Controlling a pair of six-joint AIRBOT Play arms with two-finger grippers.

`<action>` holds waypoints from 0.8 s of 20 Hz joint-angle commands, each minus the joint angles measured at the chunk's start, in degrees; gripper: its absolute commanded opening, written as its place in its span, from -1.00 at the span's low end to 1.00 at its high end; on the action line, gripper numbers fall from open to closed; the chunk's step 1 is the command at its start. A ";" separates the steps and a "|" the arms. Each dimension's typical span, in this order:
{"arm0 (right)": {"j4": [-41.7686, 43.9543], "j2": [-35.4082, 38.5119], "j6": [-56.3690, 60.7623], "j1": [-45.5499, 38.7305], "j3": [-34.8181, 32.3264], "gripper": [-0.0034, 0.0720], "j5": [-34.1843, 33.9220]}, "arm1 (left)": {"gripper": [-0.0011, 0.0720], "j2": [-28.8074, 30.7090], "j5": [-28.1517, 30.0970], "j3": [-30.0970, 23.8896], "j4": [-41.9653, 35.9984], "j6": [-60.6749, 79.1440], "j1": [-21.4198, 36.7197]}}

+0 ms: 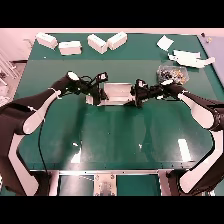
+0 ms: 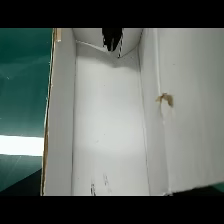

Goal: Fold the box and place the chain.

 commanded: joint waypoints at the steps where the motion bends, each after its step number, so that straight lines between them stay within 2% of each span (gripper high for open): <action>1: -0.09 0.04 0.00 0.04 -0.02 0.63 0.09 | -0.92 0.46 0.39 0.07 1.60 -0.52 0.11; 6: -0.09 0.04 0.00 0.04 -0.02 0.63 0.09 | -0.92 0.61 -3.69 0.07 1.95 -3.21 4.96; 11: -0.09 0.04 0.00 0.04 -0.02 0.63 0.09 | -0.92 0.61 -4.92 0.46 1.53 -4.68 8.61; 14: -0.09 0.04 0.00 0.04 -0.02 0.63 0.09 | -0.92 2.80 -4.90 0.48 2.34 -8.52 9.90; 16: -0.09 0.04 0.00 0.04 -0.02 0.63 0.09 | -0.92 5.05 -7.32 0.44 2.49 -14.16 11.61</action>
